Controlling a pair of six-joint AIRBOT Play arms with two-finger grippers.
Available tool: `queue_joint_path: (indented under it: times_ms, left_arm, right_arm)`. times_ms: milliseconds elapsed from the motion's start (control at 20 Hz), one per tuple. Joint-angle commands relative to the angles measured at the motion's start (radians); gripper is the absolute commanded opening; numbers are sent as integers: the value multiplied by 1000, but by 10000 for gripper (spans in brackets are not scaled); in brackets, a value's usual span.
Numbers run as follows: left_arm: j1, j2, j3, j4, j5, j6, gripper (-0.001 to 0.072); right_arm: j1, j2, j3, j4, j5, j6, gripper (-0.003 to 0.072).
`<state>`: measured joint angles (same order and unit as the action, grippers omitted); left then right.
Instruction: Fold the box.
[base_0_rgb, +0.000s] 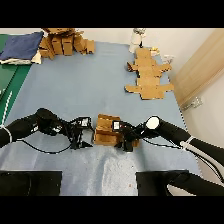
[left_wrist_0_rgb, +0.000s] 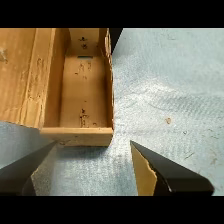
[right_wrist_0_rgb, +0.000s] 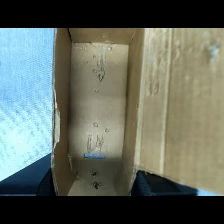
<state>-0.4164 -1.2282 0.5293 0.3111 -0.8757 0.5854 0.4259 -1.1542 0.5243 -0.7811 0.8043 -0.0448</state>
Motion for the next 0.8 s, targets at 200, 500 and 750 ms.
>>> queue_joint_path:
  times_ms: [200,500,750]
  left_arm:
    - [-10,-6,-1,-16,73,-11,698]
    - [-13,-5,0,18,98,-62,698]
    - [-48,-5,0,18,99,-57,697]
  right_arm:
    - [0,0,0,0,1,0,489]
    - [0,0,0,0,0,0,490]
    - [0,0,0,0,0,0,489]
